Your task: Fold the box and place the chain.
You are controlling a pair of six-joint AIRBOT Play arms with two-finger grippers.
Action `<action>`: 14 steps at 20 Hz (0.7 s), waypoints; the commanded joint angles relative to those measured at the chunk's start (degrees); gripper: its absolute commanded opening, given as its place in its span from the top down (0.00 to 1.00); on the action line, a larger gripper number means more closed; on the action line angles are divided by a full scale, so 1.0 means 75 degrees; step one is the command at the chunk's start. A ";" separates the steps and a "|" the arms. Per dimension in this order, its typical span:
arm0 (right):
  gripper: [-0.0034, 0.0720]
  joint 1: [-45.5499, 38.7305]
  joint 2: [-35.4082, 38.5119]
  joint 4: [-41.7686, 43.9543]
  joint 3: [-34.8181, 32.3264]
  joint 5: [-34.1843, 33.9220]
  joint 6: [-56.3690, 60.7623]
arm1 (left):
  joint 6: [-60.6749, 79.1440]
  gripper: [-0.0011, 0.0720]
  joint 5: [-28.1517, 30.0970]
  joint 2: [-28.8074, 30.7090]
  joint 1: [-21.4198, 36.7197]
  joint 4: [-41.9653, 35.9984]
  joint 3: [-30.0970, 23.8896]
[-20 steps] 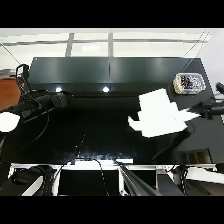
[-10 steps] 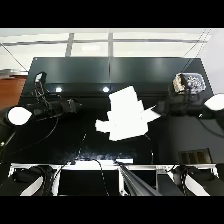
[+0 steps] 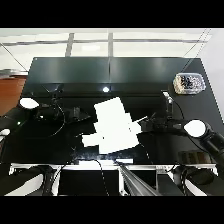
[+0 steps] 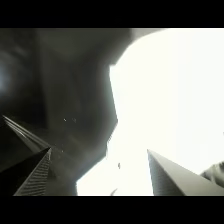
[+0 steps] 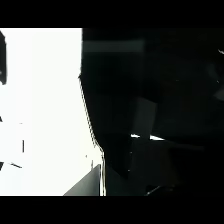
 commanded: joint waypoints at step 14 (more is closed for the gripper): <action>0.93 0.0189 0.0041 0.0122 -0.0082 -0.0020 0.0020 | 0.4788 0.05 -0.2570 -0.3392 -0.1303 -0.1274 0.1973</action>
